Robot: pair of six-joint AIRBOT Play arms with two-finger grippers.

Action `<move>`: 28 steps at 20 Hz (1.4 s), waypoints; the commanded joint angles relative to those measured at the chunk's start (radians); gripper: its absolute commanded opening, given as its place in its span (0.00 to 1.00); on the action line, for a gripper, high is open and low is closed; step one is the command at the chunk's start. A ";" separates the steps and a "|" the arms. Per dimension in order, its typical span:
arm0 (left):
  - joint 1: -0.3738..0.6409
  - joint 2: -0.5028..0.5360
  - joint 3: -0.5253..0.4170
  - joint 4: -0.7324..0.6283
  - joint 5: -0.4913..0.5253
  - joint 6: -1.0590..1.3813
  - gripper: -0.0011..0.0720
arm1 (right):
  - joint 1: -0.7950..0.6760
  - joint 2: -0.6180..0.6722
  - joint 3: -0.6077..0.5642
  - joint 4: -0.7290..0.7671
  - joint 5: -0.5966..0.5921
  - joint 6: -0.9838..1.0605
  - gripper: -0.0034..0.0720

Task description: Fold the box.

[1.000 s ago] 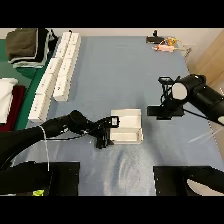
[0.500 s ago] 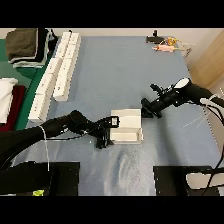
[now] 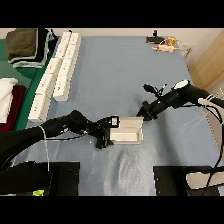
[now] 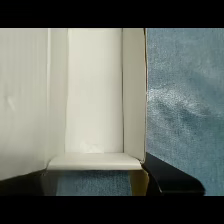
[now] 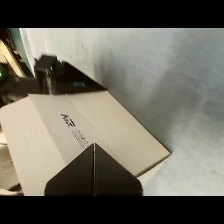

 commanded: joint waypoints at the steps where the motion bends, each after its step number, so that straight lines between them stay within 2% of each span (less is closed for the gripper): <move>1: 0.000 0.000 0.000 0.000 0.000 0.000 0.73 | 0.063 0.111 -0.049 -0.087 -0.062 -0.097 0.05; 9: 0.000 0.000 0.000 0.000 0.000 0.000 0.73 | 0.315 0.441 -0.299 -0.119 -0.528 -0.312 0.05; 11: 0.000 0.000 0.000 0.000 0.000 0.000 0.73 | 0.367 0.502 -0.336 -0.130 -0.608 -0.344 0.05; 15: 0.000 0.000 0.000 0.000 0.000 0.000 0.73 | 0.486 0.606 -0.417 -0.242 -0.782 -0.354 0.05; 18: 0.000 0.000 0.000 0.000 0.000 0.000 0.73 | 0.556 0.663 -0.431 -0.307 -0.832 -0.355 0.06; 19: 0.000 0.000 0.000 0.000 0.000 0.000 0.73 | 0.569 0.673 -0.431 -0.322 -0.836 -0.357 0.15; 21: 0.000 0.000 0.000 0.000 0.000 0.000 0.73 | 0.581 0.680 -0.431 -0.328 -0.828 -0.400 0.43; 22: 0.000 0.000 0.000 0.000 0.000 0.000 0.73 | 0.588 0.680 -0.431 -0.332 -0.821 -0.427 0.47; 24: 0.000 0.000 0.000 0.000 0.000 0.000 0.73 | 0.599 0.679 -0.431 -0.340 -0.802 -0.480 0.49; 25: 0.000 0.000 0.000 0.000 0.000 0.000 0.73 | 0.599 0.678 -0.431 -0.344 -0.792 -0.492 0.61; 28: 0.000 0.000 0.000 0.000 0.000 0.000 0.73 | 0.599 0.678 -0.431 -0.393 -0.780 -0.495 0.63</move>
